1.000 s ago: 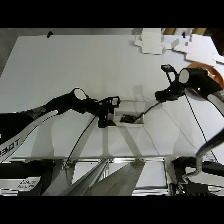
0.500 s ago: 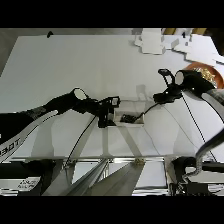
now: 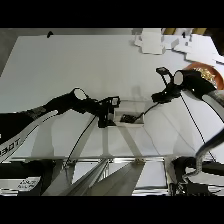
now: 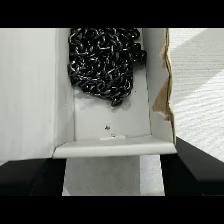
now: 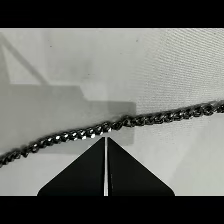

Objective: Fold the box and place the chain.

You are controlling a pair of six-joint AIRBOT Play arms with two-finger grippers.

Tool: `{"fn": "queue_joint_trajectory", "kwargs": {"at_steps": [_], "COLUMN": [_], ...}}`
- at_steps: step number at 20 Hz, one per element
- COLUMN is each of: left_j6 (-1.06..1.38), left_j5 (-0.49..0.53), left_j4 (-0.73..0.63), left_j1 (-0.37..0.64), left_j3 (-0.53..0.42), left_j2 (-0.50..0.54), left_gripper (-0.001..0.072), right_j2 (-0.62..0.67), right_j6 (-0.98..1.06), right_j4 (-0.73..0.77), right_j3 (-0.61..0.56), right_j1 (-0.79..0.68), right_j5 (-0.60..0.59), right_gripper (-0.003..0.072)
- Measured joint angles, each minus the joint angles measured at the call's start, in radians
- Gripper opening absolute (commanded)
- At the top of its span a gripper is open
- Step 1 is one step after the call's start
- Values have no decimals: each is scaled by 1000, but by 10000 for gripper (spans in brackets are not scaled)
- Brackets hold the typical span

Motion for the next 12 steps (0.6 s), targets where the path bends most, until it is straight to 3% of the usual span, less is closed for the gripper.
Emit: {"fn": "queue_joint_trajectory", "kwargs": {"at_steps": [2, 11, 12], "left_j6": [0, 0, 0], "left_j5": [0, 0, 0], "left_j4": [0, 0, 0], "left_j1": [0, 0, 0], "left_j3": [0, 0, 0], "left_j2": [0, 0, 0], "left_gripper": [336, 336, 336], "right_j2": [18, -12, -25], "right_j6": [0, 8, 10], "right_j4": [0, -7, -7], "right_j3": [0, -3, -3], "right_j1": [1, -3, -3], "right_j5": [-9, -39, -38], "right_gripper": [294, 287, 248]}}
